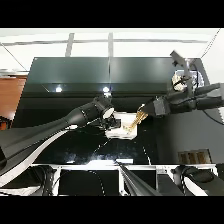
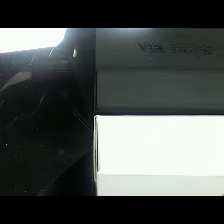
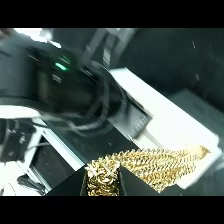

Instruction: Fold the box and place the chain.

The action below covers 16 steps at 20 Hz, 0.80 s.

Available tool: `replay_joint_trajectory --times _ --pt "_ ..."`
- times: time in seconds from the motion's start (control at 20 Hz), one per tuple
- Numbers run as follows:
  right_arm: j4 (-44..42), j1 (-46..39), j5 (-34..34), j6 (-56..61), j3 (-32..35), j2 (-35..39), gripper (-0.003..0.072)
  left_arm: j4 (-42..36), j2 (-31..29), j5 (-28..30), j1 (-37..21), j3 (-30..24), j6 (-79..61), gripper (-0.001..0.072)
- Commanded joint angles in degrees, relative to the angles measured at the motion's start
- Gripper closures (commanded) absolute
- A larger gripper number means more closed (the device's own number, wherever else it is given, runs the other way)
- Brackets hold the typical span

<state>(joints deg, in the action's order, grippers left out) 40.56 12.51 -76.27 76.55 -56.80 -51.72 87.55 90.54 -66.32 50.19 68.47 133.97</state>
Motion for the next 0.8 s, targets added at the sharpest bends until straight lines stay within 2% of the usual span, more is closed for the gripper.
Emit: replay_joint_trajectory --times 0.0,0.25,0.5,0.55,0.6,0.65,0.75 --pt "-2.1 0.1 2.5 0.6 5.3 0.0 0.0678 0.0 0.0 0.0 0.0 0.0 0.0 0.0684" --pt "-2.8 5.4 13.2 0.7 11.0 -0.1 0.0675 0.0 0.0 0.0 0.0 0.0 0.0 0.0684" --pt "4.2 8.4 16.2 4.5 11.5 -0.5 0.0672 0.0 0.0 0.0 0.0 0.0 0.0 0.0683" --pt "5.1 8.4 16.1 4.8 11.5 -0.5 0.0649 0.0 0.0 0.0 0.0 0.0 0.0 0.0683" --pt "5.5 8.4 16.1 4.9 11.5 -0.5 0.0403 0.0 0.0 0.0 0.0 0.0 0.0 0.0683" --pt "6.1 8.1 15.5 4.9 11.5 -0.5 0.0288 0.0 0.0 0.0 0.0 0.0 0.0 0.0683" --pt "8.5 5.0 10.8 4.9 10.2 -0.3 0.0289 0.0 0.0 0.1 0.0 0.0 0.0 0.0684"
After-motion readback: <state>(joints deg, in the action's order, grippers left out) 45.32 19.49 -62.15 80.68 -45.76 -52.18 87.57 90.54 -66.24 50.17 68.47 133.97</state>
